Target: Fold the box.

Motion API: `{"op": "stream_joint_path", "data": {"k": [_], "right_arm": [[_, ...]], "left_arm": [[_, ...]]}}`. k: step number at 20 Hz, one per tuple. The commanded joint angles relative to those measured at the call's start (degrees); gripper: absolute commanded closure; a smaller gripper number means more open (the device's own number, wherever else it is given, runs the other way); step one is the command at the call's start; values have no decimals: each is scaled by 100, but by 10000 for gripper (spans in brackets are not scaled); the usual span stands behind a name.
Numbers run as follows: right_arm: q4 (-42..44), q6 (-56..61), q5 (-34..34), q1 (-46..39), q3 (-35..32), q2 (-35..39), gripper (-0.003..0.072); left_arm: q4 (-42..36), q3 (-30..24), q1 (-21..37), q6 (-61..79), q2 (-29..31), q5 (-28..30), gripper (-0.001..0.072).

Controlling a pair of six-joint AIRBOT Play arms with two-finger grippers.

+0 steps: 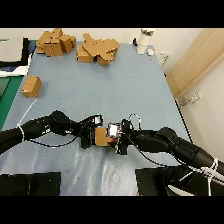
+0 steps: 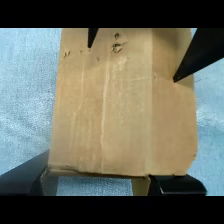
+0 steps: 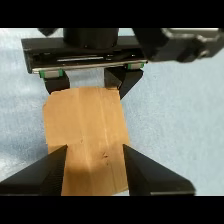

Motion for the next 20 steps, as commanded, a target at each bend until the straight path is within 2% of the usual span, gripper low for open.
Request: {"op": "stream_joint_path", "data": {"k": [1,9,20], "right_arm": [[-105,-319,-11,11,-4,-2,124],[-105,-1082,55,203,-4,-2,125],[-385,-1123,586,378,-2,-407,130]], "left_arm": [[0,4,0,0,4,2,112],[0,4,0,0,4,2,112],[0,4,0,0,4,2,112]]}}
